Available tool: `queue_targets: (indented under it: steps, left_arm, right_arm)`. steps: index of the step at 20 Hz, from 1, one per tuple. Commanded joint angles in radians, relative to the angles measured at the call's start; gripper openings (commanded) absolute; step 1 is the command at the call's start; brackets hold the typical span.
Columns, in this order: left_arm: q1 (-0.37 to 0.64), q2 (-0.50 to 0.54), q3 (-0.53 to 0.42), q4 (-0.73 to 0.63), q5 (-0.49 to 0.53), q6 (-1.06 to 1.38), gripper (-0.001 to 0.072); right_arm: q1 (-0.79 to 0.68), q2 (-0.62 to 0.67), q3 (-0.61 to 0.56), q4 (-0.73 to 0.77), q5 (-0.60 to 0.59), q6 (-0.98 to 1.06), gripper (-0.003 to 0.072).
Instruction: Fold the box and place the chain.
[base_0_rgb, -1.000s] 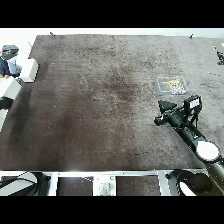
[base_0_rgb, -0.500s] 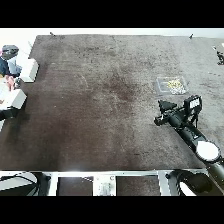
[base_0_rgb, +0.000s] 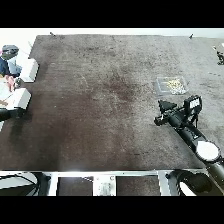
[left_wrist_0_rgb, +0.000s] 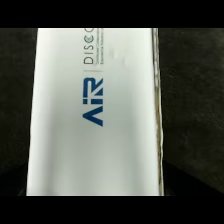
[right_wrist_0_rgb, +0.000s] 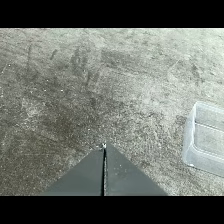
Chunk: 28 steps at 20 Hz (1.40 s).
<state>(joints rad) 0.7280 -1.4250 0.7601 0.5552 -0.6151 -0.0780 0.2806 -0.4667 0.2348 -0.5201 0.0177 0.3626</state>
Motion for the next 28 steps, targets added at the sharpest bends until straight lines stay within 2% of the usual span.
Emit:
queue_targets:
  steps: [1, 5, 6, 7, 8, 11, 12, 16, 20, 22, 24, 25, 27, 28]
  left_arm:
    - [-0.01, -0.003, 0.003, 0.004, 0.058, -0.01, 0.0006]
    - [-0.01, -0.003, 0.003, 0.023, 0.044, -0.01, 0.0015]
    - [-0.01, -0.003, 0.003, 0.023, 0.033, -0.008, 0.0163]
    - [-0.011, -0.003, 0.003, 0.022, 0.028, -0.009, 0.0515]
    - [-0.011, -0.002, 0.003, 0.022, 0.027, -0.011, 0.063]
    - [-0.01, -0.001, 0.003, 0.021, 0.013, -0.011, 0.0635]
    - [-0.01, 0.0, 0.004, 0.017, 0.014, -0.014, 0.072]
    - [-0.01, 0.026, 0.046, 0.017, -0.025, -0.064, 0.072]
    - [-0.01, 0.131, 0.094, 0.011, -0.049, -0.083, 0.072]
    - [-0.01, 0.196, 0.132, -0.031, -0.141, -0.081, 0.072]
    - [-0.011, 0.257, 0.171, -0.152, -0.237, -0.062, 0.0719]
    - [-0.011, 0.281, 0.19, -0.222, -0.279, -0.039, 0.0548]
    - [-0.011, 0.323, 0.212, -0.35, -0.354, 0.042, 0.0047]
    - [-0.011, 0.34, 0.211, -0.415, -0.367, 0.075, 0.001]
  right_arm:
    - [0.001, 0.001, 0.0, 0.0, 0.001, 0.0, 0.0013]
    - [0.001, 0.001, 0.0, 0.0, 0.0, 0.0, 0.0013]
    - [0.001, 0.001, 0.0, 0.0, 0.0, 0.0, 0.0012]
    - [0.001, 0.001, 0.0, 0.0, 0.0, 0.0, 0.0012]
    - [0.001, 0.001, 0.0, 0.0, 0.0, 0.0, 0.0012]
    - [0.001, 0.001, 0.0, 0.0, 0.0, 0.0, 0.0013]
    - [0.001, 0.001, 0.0, 0.0, 0.0, 0.0, 0.0013]
    - [0.001, 0.001, 0.0, 0.0, 0.0, 0.0, 0.0013]
    - [0.001, 0.001, 0.0, 0.0, 0.0, 0.0, 0.0013]
    - [0.001, 0.001, 0.0, 0.0, 0.0, 0.0, 0.0012]
    - [0.001, 0.001, 0.0, 0.0, 0.0, 0.0, 0.0013]
    - [0.001, 0.001, 0.0, 0.0, 0.0, 0.0, 0.0013]
    - [0.001, 0.001, 0.0, 0.0, 0.0, 0.0, 0.0013]
    - [0.001, 0.001, 0.0, 0.0, 0.0, 0.0, 0.0013]
